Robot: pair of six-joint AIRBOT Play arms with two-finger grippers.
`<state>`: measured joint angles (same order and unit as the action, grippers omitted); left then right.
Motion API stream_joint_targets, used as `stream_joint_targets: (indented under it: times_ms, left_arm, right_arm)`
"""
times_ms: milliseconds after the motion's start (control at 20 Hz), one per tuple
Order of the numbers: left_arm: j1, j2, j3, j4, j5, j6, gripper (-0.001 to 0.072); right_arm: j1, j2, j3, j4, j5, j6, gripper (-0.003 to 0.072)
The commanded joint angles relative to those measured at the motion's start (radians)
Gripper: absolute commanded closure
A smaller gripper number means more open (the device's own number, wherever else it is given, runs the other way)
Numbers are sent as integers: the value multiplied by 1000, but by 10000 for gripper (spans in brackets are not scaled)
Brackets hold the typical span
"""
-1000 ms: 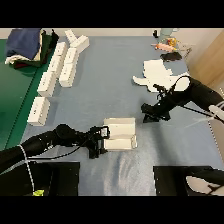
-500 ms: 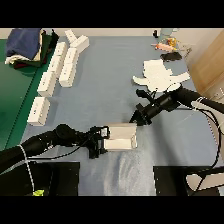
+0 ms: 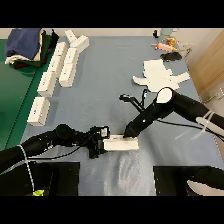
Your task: Fold the box.
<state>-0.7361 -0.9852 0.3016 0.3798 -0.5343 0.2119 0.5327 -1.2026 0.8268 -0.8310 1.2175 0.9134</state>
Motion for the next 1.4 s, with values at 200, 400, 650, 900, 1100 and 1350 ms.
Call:
stream_joint_targets:
  times_ms: [200,400,650,900,1100,1350]
  left_arm:
    - [1,0,1,0,0,0,187]
    - [1,0,1,0,0,0,187]
    - [1,0,1,0,0,0,187]
    - [1,0,1,0,0,0,187]
    - [1,0,1,0,0,0,187]
    - [1,0,1,0,0,0,187]
  right_arm:
    - [264,291,-230,-188,-491,-119,684]
    - [373,425,-356,-188,-646,-220,642]
    - [419,434,-396,-293,-632,-246,384]
    - [419,424,-396,-397,-637,-349,168]
    - [419,423,-396,-412,-646,-384,168]
    - [419,425,-394,-412,-686,-410,168]
